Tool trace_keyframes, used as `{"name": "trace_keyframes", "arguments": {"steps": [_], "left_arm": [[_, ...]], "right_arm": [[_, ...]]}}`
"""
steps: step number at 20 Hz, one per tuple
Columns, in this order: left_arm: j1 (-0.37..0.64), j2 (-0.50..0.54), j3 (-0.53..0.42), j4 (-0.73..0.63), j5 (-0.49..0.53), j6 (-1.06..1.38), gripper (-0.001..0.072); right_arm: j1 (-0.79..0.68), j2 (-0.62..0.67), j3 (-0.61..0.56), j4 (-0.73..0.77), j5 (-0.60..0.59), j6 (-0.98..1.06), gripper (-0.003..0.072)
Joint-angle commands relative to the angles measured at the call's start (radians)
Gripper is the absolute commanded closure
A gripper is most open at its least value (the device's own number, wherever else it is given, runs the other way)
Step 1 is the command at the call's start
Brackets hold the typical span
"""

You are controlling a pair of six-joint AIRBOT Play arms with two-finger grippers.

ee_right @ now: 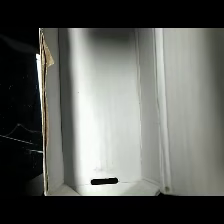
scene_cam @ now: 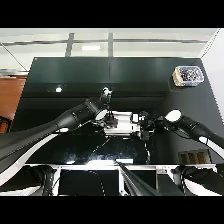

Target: Fold the box and place the chain.

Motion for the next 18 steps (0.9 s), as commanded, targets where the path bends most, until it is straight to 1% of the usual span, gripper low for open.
{"name": "trace_keyframes", "arguments": {"steps": [1, 5, 8, 9, 10, 16, 18], "left_arm": [[-0.009, -0.013, 0.015, 0.022, -0.047, -0.079, 0.0381], [-0.009, -0.024, 0.015, 0.002, -0.045, -0.134, 0.0379], [-0.009, -0.025, 0.015, 0.003, -0.009, -0.188, 0.0382], [-0.009, -0.026, 0.015, 0.003, 0.004, -0.188, 0.042], [-0.009, -0.028, 0.015, 0.003, 0.006, -0.193, 0.0436], [-0.009, -0.05, 0.016, 0.002, -0.002, -0.208, 0.0436], [-0.009, -0.055, 0.016, 0.002, -0.002, -0.207, 0.0555]], "right_arm": [[0.0, 0.0, 0.0, 0.0, 0.001, 0.0, 0.0342], [0.0, 0.0, 0.0, 0.0, 0.001, 0.0, 0.0342], [0.0, 0.0, 0.0, 0.0, 0.001, 0.0, 0.0342], [0.0, 0.0, 0.0, 0.0, 0.001, 0.0, 0.0342], [0.0, 0.0, 0.0, 0.0, 0.001, 0.0, 0.0342], [0.0, 0.0, 0.0, 0.0, 0.001, 0.0, 0.0342], [0.0, 0.0, 0.0, 0.0, 0.001, 0.0, 0.0342]]}}
